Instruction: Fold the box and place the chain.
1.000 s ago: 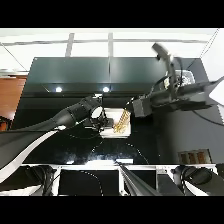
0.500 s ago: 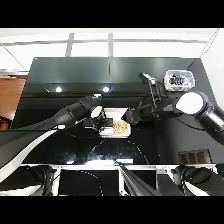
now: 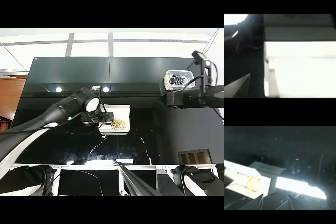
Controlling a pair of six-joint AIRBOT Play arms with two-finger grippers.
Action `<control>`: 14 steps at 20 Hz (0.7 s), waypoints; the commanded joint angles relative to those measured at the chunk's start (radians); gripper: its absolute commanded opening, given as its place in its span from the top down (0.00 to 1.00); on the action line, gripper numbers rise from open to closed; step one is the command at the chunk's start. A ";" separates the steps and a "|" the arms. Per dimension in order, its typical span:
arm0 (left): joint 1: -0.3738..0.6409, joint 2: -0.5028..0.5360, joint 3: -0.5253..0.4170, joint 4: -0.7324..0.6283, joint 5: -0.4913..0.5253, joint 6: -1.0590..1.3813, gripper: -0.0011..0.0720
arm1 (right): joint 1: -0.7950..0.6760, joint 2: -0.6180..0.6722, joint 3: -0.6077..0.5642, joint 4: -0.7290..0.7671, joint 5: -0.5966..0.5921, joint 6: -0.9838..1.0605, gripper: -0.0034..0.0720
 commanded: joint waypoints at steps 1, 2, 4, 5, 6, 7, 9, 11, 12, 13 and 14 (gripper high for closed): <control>0.000 0.142 0.004 0.095 -0.113 0.177 0.09 | -0.060 0.015 0.003 -0.018 0.007 -0.017 0.48; 0.013 0.207 -0.025 0.188 -0.153 0.225 0.09 | -0.060 0.015 0.003 -0.020 0.006 -0.018 0.48; 0.134 0.341 -0.138 0.278 -0.160 0.242 0.09 | -0.060 0.015 0.002 -0.037 0.005 -0.025 0.48; 0.238 0.403 -0.209 0.225 -0.111 0.243 0.09 | -0.060 0.015 0.002 -0.055 0.003 -0.024 0.48; 0.340 0.454 -0.285 0.110 -0.013 0.273 0.09 | -0.060 0.015 0.000 -0.072 -0.006 -0.024 0.48; 0.443 0.499 -0.374 -0.117 0.131 0.453 0.09 | -0.060 0.015 -0.003 -0.079 -0.025 -0.024 0.48; 0.564 0.529 -0.515 -0.682 0.235 1.250 0.10 | -0.060 0.014 -0.010 -0.079 -0.054 -0.024 0.48; 0.567 0.522 -0.596 -0.838 0.232 1.934 0.08 | -0.060 0.013 -0.010 -0.079 -0.058 -0.026 0.48; 0.551 0.512 -0.624 -0.840 0.272 2.147 0.00 | -0.060 0.013 -0.010 -0.080 -0.055 -0.037 0.48; 0.537 0.495 -0.632 -0.818 0.314 2.224 0.00 | -0.060 0.013 -0.010 -0.079 -0.050 -0.044 0.48; 0.523 0.465 -0.628 -0.788 0.339 2.244 0.00 | -0.060 0.013 -0.010 -0.079 -0.045 -0.044 0.48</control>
